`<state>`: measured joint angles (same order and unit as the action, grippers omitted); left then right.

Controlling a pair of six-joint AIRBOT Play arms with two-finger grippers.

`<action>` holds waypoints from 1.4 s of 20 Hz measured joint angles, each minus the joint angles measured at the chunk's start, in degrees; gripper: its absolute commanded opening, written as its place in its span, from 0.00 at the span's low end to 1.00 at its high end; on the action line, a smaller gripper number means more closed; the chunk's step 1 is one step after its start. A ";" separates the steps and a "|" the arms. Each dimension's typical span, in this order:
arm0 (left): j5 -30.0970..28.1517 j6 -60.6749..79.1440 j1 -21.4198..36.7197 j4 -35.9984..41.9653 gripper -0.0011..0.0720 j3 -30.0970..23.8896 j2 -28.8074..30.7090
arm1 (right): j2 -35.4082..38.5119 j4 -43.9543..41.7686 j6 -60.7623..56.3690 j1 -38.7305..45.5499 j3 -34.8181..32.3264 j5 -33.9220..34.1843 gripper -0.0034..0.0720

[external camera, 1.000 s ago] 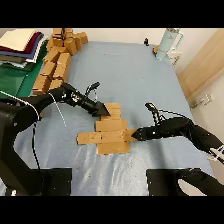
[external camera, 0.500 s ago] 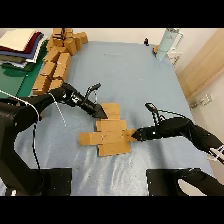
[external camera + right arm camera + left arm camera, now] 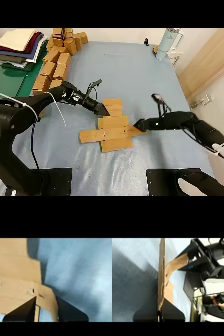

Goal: Fold the box.

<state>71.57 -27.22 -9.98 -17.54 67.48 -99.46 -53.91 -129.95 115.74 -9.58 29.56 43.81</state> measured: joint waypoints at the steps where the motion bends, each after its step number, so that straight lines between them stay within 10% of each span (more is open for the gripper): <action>1: -1.03 1.97 -0.50 0.28 0.03 -0.44 1.25 | 0.00 1.38 -1.40 1.16 1.73 -0.07 0.56; 3: -3.72 6.54 -1.88 0.81 0.03 -2.36 4.55 | 0.02 3.23 -4.02 3.08 4.96 -0.20 0.54; 6: -9.81 14.51 -4.17 1.55 0.03 -7.74 10.49 | 0.02 4.35 -7.56 4.66 8.33 -0.33 0.05; 14: -21.29 36.65 -9.92 9.07 0.03 -22.60 20.90 | -0.13 2.16 -10.32 5.42 10.29 -0.17 0.05; 28: -21.59 45.90 -13.92 12.17 0.03 -24.98 20.33 | -0.31 1.57 -10.73 5.46 10.40 -0.35 0.05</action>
